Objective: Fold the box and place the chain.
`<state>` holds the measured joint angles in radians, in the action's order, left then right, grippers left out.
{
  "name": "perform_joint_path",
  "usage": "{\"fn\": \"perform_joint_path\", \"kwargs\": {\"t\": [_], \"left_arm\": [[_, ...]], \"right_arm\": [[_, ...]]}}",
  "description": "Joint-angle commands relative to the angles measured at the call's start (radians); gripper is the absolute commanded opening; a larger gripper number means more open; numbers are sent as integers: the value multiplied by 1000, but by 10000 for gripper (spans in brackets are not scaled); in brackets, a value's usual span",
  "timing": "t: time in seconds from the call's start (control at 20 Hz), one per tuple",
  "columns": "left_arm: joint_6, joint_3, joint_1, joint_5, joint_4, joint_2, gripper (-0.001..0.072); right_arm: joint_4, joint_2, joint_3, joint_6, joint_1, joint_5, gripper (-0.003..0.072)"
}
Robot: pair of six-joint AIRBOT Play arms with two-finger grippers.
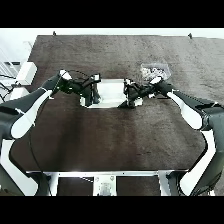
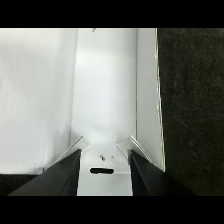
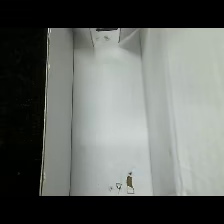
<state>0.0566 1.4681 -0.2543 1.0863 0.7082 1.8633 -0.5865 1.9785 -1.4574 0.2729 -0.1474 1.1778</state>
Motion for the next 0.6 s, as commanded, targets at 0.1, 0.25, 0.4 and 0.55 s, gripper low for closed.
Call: {"fn": "perform_joint_path", "kwargs": {"t": [0.1,0.25,0.4,0.55], "left_arm": [[31,0,-1,7,-54,5,397],[32,0,-1,5,-69,14,398],[50,0,-1,-7,-81,25,398],[50,0,-1,0,-89,26,402]], "right_arm": [[2,0,0,0,-1,-1,592],[2,0,0,0,-1,-1,592],[2,0,0,0,-1,-1,592],[2,0,0,0,-1,-1,592]]}}
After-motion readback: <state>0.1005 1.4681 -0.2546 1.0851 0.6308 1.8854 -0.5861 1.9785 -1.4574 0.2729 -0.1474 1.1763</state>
